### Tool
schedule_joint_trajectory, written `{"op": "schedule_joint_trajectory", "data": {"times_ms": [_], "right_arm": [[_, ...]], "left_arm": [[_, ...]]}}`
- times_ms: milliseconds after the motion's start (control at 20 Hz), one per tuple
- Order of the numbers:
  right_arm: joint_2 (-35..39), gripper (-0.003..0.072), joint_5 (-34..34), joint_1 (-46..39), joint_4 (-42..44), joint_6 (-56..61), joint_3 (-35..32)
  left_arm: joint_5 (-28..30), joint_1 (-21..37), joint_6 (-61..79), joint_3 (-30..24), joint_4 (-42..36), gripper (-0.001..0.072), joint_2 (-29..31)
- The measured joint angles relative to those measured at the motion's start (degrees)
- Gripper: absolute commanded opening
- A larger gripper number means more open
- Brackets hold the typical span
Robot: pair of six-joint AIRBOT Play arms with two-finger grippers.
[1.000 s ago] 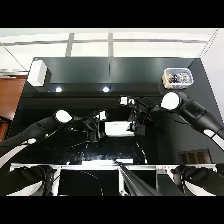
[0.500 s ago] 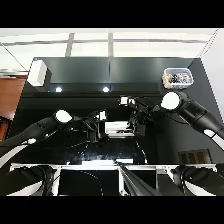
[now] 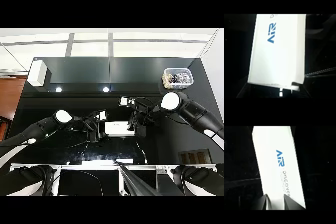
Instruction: Fold the box and place the chain.
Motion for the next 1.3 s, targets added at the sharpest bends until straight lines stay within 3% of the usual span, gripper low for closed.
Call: {"op": "schedule_joint_trajectory", "data": {"times_ms": [1300], "right_arm": [[-0.42,0.0220,-0.85,1.31,-0.35,0.98,-0.55]], "left_arm": [[0.04,0.00,0.09,0.00,0.02,0.0295,0.00]]}}
